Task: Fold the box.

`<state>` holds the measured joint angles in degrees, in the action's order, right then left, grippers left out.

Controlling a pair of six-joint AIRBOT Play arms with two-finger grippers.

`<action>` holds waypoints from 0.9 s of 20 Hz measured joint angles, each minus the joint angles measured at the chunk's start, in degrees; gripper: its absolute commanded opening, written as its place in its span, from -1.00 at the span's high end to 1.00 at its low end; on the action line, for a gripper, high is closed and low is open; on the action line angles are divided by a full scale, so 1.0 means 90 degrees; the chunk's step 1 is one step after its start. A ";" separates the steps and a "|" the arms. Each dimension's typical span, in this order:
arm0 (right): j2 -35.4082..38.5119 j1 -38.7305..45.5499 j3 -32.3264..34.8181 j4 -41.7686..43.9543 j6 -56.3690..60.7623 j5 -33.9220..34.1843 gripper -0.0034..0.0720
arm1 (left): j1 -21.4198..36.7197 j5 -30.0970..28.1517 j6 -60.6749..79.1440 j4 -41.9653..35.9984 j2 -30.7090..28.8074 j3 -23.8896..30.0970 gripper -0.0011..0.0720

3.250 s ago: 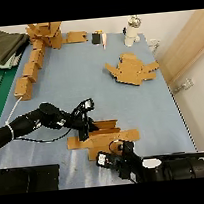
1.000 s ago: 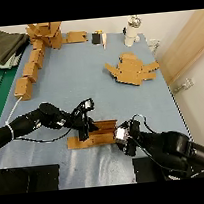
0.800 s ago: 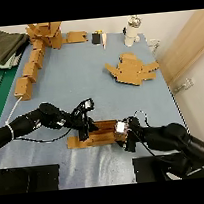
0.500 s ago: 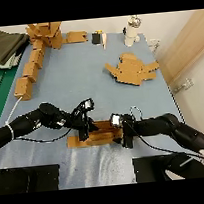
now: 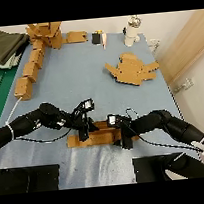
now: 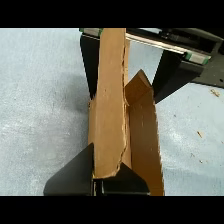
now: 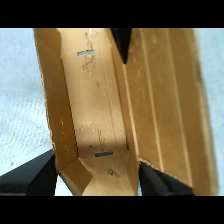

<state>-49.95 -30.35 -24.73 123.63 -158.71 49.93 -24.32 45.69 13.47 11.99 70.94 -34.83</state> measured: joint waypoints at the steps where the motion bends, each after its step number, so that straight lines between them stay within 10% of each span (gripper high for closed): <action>1: -0.0005 0.0000 0.0000 -0.0005 -0.0017 0.0005 -0.97 | 0.0000 -0.0002 0.0000 -0.0002 0.0000 0.0000 0.94; 18: -0.0534 0.0024 0.0000 -0.0068 -0.0090 -0.0401 -0.93 | 0.0000 -0.0010 -0.0002 -0.0005 0.0000 0.0000 0.94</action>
<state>-54.76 -30.13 -24.73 123.02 -159.52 46.33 -24.32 45.60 13.45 11.94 70.94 -34.83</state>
